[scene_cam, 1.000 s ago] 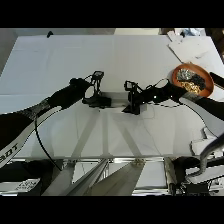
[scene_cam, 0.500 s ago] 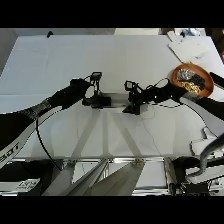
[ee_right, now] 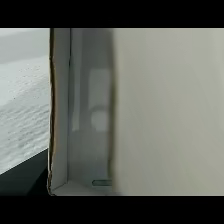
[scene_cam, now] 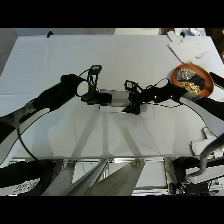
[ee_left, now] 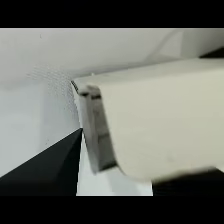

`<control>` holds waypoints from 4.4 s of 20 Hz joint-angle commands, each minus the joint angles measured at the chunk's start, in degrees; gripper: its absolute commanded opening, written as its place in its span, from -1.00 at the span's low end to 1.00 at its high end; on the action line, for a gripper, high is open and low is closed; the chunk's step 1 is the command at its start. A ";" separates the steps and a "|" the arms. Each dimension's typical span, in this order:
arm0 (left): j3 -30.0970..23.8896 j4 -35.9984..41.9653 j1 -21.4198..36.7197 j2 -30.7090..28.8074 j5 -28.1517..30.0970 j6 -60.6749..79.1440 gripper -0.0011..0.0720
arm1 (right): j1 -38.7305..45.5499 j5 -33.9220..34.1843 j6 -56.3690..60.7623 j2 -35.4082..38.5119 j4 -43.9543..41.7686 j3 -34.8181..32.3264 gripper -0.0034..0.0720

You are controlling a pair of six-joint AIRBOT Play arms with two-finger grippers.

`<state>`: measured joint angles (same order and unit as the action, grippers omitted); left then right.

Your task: Fold the box and place the chain.

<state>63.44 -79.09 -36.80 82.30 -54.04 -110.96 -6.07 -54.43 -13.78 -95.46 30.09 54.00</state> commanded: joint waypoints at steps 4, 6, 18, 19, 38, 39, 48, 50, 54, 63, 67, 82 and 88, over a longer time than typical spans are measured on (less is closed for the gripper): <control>0.00 0.70 4.22 -7.65 -7.52 17.07 0.29 | 0.00 -0.22 -0.04 -0.02 0.04 -0.02 0.19; 0.00 3.04 7.02 -9.03 -7.67 28.46 0.28 | 0.00 -0.20 -0.04 -0.02 0.04 -0.02 0.19; -3.08 43.80 27.63 5.88 -12.94 115.45 0.95 | 0.00 -0.20 -0.04 -0.02 0.04 -0.02 0.19; -3.08 43.95 27.61 7.89 -13.14 120.21 0.95 | 0.00 -0.20 -0.04 -0.02 0.04 -0.02 0.19; -3.08 52.43 27.47 17.14 -17.88 143.36 0.95 | 0.00 -0.20 -0.04 -0.02 0.04 -0.02 0.19; -3.08 52.43 27.47 17.14 -17.81 143.62 0.95 | 0.00 -0.20 -0.04 -0.02 0.04 -0.02 0.19; -3.08 46.80 27.50 17.14 -18.23 143.82 0.95 | 0.00 -0.20 -0.04 -0.02 0.04 -0.02 0.19; -3.08 47.19 27.47 17.14 -18.23 142.31 0.95 | 0.00 -0.20 -0.04 -0.02 0.04 -0.02 0.19; -3.08 51.84 27.08 17.14 -17.92 139.93 0.95 | 0.00 -0.20 -0.04 -0.02 0.04 -0.02 0.19; -3.08 50.99 24.92 17.18 -15.82 132.47 0.95 | 0.00 -0.20 -0.04 -0.02 0.04 -0.02 0.19; -3.08 50.90 22.86 18.34 -11.67 130.99 0.95 | 0.00 -0.22 -0.04 -0.02 0.04 -0.02 0.19; -2.93 47.78 21.68 18.56 -11.85 128.89 0.07 | 0.00 -0.20 -0.04 -0.02 0.04 -0.02 0.19; -2.93 47.76 21.68 18.58 -12.20 128.89 0.07 | 0.00 -0.20 -0.04 -0.02 0.04 -0.02 0.19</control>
<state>60.51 -30.96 -15.09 100.84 -65.56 17.80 -6.07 -54.78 -13.80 -95.48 30.13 54.00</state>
